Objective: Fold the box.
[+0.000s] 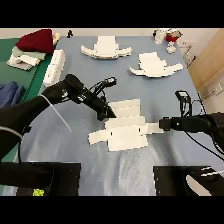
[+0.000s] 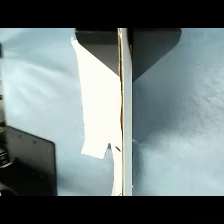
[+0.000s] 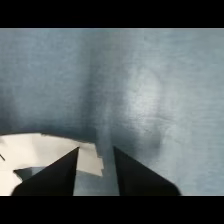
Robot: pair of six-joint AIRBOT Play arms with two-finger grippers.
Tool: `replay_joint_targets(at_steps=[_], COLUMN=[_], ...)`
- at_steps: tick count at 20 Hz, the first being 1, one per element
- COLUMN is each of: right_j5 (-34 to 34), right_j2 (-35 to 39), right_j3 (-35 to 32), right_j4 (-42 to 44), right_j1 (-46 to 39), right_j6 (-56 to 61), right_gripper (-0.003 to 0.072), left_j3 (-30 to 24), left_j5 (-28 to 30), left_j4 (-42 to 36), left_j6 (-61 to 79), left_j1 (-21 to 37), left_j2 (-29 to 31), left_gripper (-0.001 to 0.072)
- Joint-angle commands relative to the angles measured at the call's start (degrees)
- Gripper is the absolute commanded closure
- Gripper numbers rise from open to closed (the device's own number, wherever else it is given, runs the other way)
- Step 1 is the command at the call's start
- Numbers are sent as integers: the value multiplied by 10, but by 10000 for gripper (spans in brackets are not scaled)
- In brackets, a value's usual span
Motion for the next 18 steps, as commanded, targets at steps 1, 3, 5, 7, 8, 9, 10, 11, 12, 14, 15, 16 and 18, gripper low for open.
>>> replay_joint_targets(at_steps=[1, 3, 5, 7, 8, 9, 10, 11, 12, 14, 15, 16, 18], right_j5=[12, 31, 51, 61, 63, 64, 65, 65, 64, 64, 62, 60, 58], right_j2=[0, 0, 0, 0, 0, 0, 0, 0, 0, 0, 0, 0, 0], right_j3=[38, 49, 49, 49, 49, 49, 49, 49, 49, 49, 49, 49, 49], right_j4=[-33, -32, -32, -32, -32, -30, -28, -26, -24, -21, -18, -17, -17], right_j1=[-3, -3, -3, -3, -3, -3, -3, -2, -2, -2, -2, -2, -2], right_j6=[68, 95, 112, 122, 123, 123, 123, 123, 123, 123, 123, 123, 123], right_gripper=[201, 202, 202, 201, 202, 202, 202, 201, 202, 202, 203, 203, 203], left_j3=[-69, -121, -168, -202, -214, -225, -233, -240, -243, -242, -240, -235, -210], left_j5=[126, 182, 239, 290, 316, 339, 357, 372, 381, 381, 374, 358, 288], left_j4=[6, 6, 6, 13, 19, 21, 21, 21, 21, 21, 21, 25, 36], left_j6=[63, 86, 102, 114, 113, 113, 113, 113, 113, 113, 113, 113, 104], left_j1=[-30, -47, -78, -117, -137, -156, -170, -181, -186, -183, -178, -170, -141], left_j2=[76, 110, 139, 160, 167, 169, 170, 169, 169, 169, 172, 176, 179], left_gripper=[700, 700, 700, 700, 700, 699, 699, 698, 696, 696, 696, 696, 696])
